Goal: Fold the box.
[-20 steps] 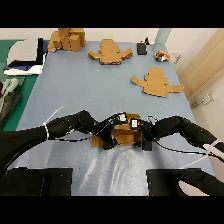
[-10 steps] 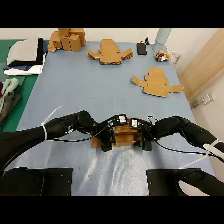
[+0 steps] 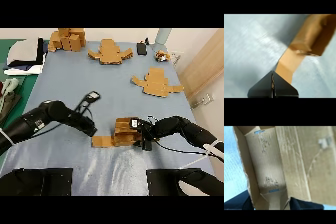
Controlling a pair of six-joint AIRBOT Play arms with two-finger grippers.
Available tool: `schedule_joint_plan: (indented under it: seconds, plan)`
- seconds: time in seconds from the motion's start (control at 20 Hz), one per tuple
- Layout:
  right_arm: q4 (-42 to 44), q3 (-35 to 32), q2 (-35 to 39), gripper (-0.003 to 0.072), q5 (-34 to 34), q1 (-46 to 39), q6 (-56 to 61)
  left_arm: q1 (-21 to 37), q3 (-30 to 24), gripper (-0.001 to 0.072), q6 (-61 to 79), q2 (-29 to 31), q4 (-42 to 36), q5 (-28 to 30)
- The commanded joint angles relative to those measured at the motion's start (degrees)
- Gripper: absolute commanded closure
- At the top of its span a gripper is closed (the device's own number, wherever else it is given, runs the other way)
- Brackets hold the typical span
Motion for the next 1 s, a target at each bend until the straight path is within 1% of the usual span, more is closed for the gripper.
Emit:
schedule_joint_plan:
  seconds: [0.0, 0.1, 0.25, 0.4, 0.55, 0.65, 0.75, 0.95]
  plan:
    - [0.0, 0.0, 0.0, 0.0128, -0.1, 0.0, 0.0, 6.6, -4.8, 0.0697, -17.2, 1.4, -0.3, -6.3]
    - [0.0, 0.0, 0.0, 0.0128, -0.1, 0.0, 0.0, 6.3, -8.1, 0.0698, -17.9, 1.0, -4.1, -5.3]
    - [0.0, 0.0, 0.0, 0.0128, -0.1, 0.0, 0.0, 3.7, -10.2, 0.0698, -17.9, 0.2, -8.4, 0.3]
    - [0.0, 0.0, 0.0, 0.0128, -0.1, 0.0, 0.0, 0.6, -10.5, 0.0698, -18.2, -2.5, -12.2, 5.0]
    - [0.0, 0.0, 0.0, 0.0128, -0.1, 0.0, 0.0, -3.6, -10.4, 0.0698, -15.6, -5.2, -19.1, 9.6]
    - [0.0, 0.0, 0.0, 0.0128, -0.1, 0.0, 0.0, -7.2, -10.4, 0.0698, -13.2, -5.6, -23.3, 11.9]
    - [0.0, 0.0, 0.0, 0.0128, -0.1, 0.0, 0.0, -10.1, -10.4, 0.0698, -14.6, -5.8, -22.6, 13.8]
    - [0.0, 0.0, 0.0, 0.0128, -0.1, 0.0, 0.0, -10.8, -10.4, 0.0699, -15.6, -6.4, -22.4, 14.1]
